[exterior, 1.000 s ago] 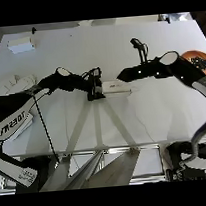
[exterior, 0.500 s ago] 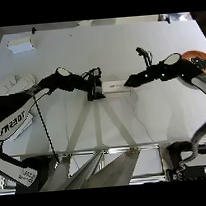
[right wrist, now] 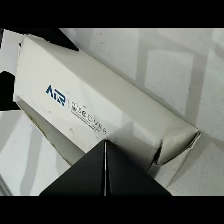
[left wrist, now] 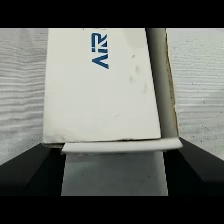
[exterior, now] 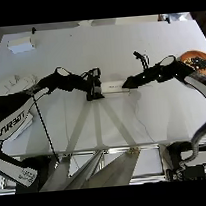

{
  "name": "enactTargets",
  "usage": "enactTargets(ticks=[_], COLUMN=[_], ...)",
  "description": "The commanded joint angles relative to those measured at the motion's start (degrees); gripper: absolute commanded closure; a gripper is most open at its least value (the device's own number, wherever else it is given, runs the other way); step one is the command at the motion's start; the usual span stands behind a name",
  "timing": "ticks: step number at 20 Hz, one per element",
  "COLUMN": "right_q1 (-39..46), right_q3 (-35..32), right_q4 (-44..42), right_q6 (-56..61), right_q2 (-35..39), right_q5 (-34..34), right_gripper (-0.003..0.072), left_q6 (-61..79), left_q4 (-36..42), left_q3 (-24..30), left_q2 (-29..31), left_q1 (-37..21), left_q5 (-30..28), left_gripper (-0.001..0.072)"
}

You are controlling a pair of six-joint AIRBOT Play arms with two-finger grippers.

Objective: Fold the box and place the chain.

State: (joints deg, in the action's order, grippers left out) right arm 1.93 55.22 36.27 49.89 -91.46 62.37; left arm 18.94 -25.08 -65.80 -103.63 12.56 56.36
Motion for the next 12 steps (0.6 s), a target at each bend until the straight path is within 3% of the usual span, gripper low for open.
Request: enactTargets(ticks=[1,8,12], right_q1=[-0.1,-0.1,1.2], right_q3=[0.0,0.0,0.0], right_q4=[-2.2,-19.8,-21.0], right_q6=[-1.0,-13.1,-14.4], right_q2=[1.4,9.9,15.6], right_q5=[1.3,1.2,1.3], right_gripper=[0.0679,0.0677,0.0676], left_q6=[-0.1,-0.1,-0.1], left_q4=[0.2,0.2,0.2], left_q3=[0.0,0.0,0.0], left_q2=[0.0,0.0,0.0], left_q1=[0.0,0.0,0.0], left_q5=[-0.2,-0.2,-0.2], left_gripper=[0.0428,0.0428,0.0428])
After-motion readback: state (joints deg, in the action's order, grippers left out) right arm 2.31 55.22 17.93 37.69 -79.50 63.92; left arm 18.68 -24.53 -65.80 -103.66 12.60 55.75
